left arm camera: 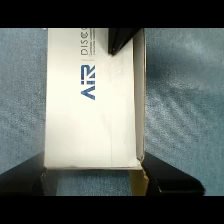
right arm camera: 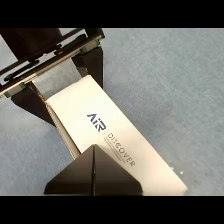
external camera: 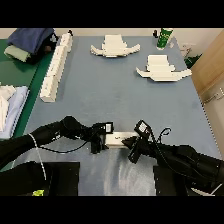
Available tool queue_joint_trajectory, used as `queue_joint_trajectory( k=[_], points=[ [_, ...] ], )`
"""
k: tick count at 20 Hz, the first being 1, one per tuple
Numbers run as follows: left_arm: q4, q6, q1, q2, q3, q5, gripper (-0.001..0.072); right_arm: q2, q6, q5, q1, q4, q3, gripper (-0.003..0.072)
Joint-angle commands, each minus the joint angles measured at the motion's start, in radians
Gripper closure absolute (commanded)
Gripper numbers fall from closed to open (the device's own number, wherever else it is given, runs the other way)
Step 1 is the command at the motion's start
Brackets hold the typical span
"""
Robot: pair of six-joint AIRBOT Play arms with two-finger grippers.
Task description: Fold the box.
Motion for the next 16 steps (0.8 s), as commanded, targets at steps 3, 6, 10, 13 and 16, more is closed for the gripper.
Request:
queue_joint_trajectory(
  k=[3,6,10,13,16],
  points=[
    [0.000,0.000,0.000,0.000,0.000,0.000,0.0286,0.018,-0.001,0.027,0.000,-0.003,0.003,0.0682],
    [0.000,0.000,0.000,0.000,0.000,0.000,0.0286,0.018,-0.001,0.027,0.000,-0.010,0.005,0.0682],
    [0.000,0.000,0.000,0.000,0.000,0.000,0.0286,0.018,-0.001,0.026,0.000,-0.027,0.035,0.0682],
    [0.000,0.000,0.000,0.000,0.000,0.000,0.0286,0.018,-0.001,-0.070,-0.028,-0.047,0.092,0.0682],
    [0.000,0.000,0.000,0.000,0.000,0.000,0.0286,0.016,0.084,-0.330,-0.144,-0.139,0.201,0.0682]
  ],
)
